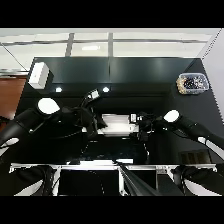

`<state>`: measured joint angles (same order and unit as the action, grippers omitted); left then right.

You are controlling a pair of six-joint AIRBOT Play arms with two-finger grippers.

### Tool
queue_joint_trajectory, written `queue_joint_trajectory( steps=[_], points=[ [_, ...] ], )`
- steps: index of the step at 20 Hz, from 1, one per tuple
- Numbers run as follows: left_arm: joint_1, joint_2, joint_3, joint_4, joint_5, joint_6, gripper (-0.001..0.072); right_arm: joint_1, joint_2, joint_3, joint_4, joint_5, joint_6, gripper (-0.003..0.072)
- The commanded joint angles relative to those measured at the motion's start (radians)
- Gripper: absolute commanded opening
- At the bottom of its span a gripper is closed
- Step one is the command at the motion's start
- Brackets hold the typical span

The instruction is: Fold the box and place the chain.

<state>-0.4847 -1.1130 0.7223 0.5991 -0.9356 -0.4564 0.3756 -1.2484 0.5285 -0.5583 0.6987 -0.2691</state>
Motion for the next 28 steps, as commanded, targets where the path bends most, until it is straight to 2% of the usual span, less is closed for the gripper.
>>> queue_joint_trajectory(
  steps=[1,3,7,11,14,16,19,21,23,24,25,26,27,28],
  points=[
    [-0.017,-0.090,-0.017,-0.249,0.299,-0.023,0.0030,0.000,-0.001,0.000,0.000,0.000,0.000,0.0430],
    [-0.011,-0.159,-0.014,-0.277,0.369,-0.022,0.0030,0.000,-0.001,0.000,0.000,0.000,0.000,0.0430],
    [-0.008,-0.258,-0.014,-0.264,0.322,-0.018,0.0030,0.000,-0.001,0.000,0.000,0.000,0.000,0.0430],
    [-0.007,-0.277,-0.014,-0.203,0.311,-0.019,0.0029,0.000,-0.001,0.000,0.000,0.000,0.000,0.0430],
    [0.010,-0.261,0.022,-0.102,0.242,-0.034,0.0028,0.000,-0.001,0.000,0.000,0.000,0.000,0.0430],
    [0.048,-0.199,0.036,-0.044,0.248,-0.152,0.0028,0.000,-0.001,0.000,0.000,0.000,0.000,0.0430],
    [0.117,-0.035,0.011,0.042,0.198,-0.195,0.0028,0.000,-0.001,0.000,0.000,0.000,0.000,0.0430],
    [0.166,0.080,-0.051,0.052,0.210,-0.194,0.0029,0.000,-0.001,0.000,0.000,0.000,0.000,0.0431],
    [0.207,0.153,-0.124,0.002,0.238,-0.150,0.0031,0.000,-0.001,0.000,0.000,0.000,0.000,0.0430],
    [0.204,0.163,-0.158,-0.007,0.190,-0.048,0.0031,0.000,-0.001,0.000,0.000,0.000,0.000,0.0430],
    [0.193,0.156,-0.184,0.016,0.120,0.070,0.0069,0.000,-0.001,0.000,0.000,0.000,0.000,0.0430],
    [0.177,0.144,-0.206,0.051,0.090,0.156,0.0310,0.000,-0.001,0.000,0.000,0.000,0.000,0.0431],
    [0.154,0.130,-0.225,0.093,0.108,0.250,0.0703,0.000,-0.001,0.000,0.000,0.000,0.000,0.0431],
    [0.132,0.116,-0.232,0.140,0.133,0.291,0.0708,0.000,-0.001,0.000,0.000,0.000,0.000,0.0431]
  ],
)
